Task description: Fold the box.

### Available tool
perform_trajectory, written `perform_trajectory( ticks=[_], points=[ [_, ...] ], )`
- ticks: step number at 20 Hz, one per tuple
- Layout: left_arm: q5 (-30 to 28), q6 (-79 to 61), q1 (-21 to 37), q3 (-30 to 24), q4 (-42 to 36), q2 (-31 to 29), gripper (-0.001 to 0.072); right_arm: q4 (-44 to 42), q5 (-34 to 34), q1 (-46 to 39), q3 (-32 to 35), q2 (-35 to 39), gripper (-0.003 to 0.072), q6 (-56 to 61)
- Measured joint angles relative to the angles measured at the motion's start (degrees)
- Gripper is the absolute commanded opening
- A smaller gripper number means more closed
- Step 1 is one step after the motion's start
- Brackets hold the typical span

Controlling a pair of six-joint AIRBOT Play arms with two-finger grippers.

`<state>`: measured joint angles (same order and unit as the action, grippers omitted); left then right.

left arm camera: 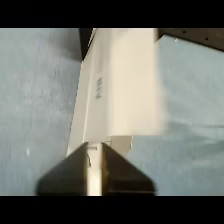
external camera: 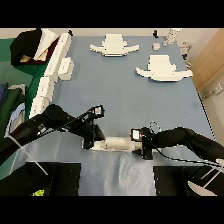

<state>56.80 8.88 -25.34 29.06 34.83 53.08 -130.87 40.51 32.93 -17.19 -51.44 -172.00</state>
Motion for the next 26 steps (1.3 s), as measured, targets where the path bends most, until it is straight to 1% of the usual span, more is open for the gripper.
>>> perform_trajectory(
  ticks=[2,4,6,8,9,10,12,13,15,16,19,20,23,26],
  points=[
    [5.4,11.3,1.7,0.1,7.3,-4.3,0.0013,0.0,0.0,0.0,0.0,0.0,0.0512,0.0],
    [10.5,22.6,2.4,0.1,11.3,-8.3,0.0013,0.0,0.0,0.0,0.0,0.0,0.0512,0.0],
    [13.7,32.2,1.2,0.0,10.7,-11.0,0.0013,0.0,0.0,0.0,0.0,0.0,0.0512,0.0],
    [13.6,40.1,-2.7,-0.3,7.2,-11.9,0.0013,0.0,0.0,0.0,0.0,0.0,0.0512,0.0],
    [12.0,43.6,-5.7,-0.5,5.7,-11.8,0.0013,0.0,0.0,0.0,0.0,0.0,0.0512,0.0],
    [9.2,46.6,-8.8,-0.5,4.1,-11.2,0.0013,0.0,0.0,0.0,0.0,0.0,0.0512,0.0],
    [1.8,51.2,-15.7,-0.3,1.1,-8.9,0.0013,0.0,0.0,0.0,0.0,0.0,0.0512,0.0],
    [-2.8,53.1,-18.9,0.1,-0.1,-7.3,0.0013,0.0,0.0,0.0,0.0,0.0,0.0512,0.0],
    [-10.7,55.6,-23.2,1.4,-1.4,-3.8,0.0012,0.0,0.0,0.0,0.0,0.0,0.0511,0.0],
    [-14.0,56.7,-24.5,2.4,-2.1,-2.2,0.0012,0.0,0.0,0.0,0.0,0.0,0.0512,0.0],
    [-21.7,59.9,-25.6,5.0,-1.8,2.0,0.0012,0.0,0.0,0.0,0.0,0.0,0.0512,0.0],
    [-23.2,61.2,-25.5,5.5,-0.8,3.0,0.0011,0.0,0.0,0.0,0.0,0.0,0.0512,0.0],
    [-25.9,66.8,-23.9,6.4,3.4,5.2,0.0012,0.0,0.0,0.0,0.0,0.0,0.0512,0.0],
    [-26.8,71.1,-22.9,6.8,6.7,6.9,0.0011,0.0,0.0,0.0,0.0,0.0,0.0512,0.1]
  ],
)
